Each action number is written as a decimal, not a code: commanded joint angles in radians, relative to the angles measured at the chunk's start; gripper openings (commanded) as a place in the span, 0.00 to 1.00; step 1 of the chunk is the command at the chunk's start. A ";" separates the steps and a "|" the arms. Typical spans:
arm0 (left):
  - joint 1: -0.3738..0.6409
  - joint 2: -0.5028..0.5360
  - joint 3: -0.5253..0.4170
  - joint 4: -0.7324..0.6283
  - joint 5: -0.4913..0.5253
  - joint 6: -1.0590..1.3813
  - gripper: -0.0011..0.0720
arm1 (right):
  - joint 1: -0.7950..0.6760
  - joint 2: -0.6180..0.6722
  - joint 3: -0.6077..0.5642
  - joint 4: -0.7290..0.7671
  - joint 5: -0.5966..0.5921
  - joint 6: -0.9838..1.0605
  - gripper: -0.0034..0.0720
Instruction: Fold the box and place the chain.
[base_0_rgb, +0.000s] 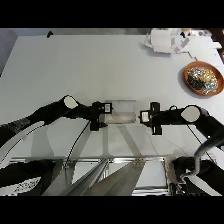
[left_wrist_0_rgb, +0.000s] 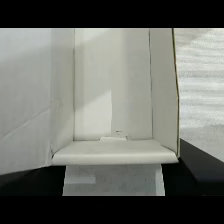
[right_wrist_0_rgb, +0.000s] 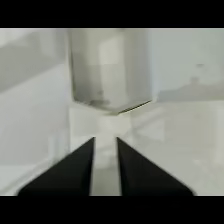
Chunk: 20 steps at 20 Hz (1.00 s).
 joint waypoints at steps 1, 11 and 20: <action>0.000 0.000 0.000 0.000 0.000 0.000 0.30 | -0.014 -0.066 -0.008 -0.007 -0.015 -0.126 0.48; 0.000 0.000 0.000 0.000 0.000 0.000 0.30 | -0.016 -0.156 -0.008 0.254 -0.071 -0.344 0.30; 0.000 0.000 0.000 0.000 0.000 0.000 0.30 | -0.016 -0.204 -0.008 0.378 -0.073 -0.388 0.25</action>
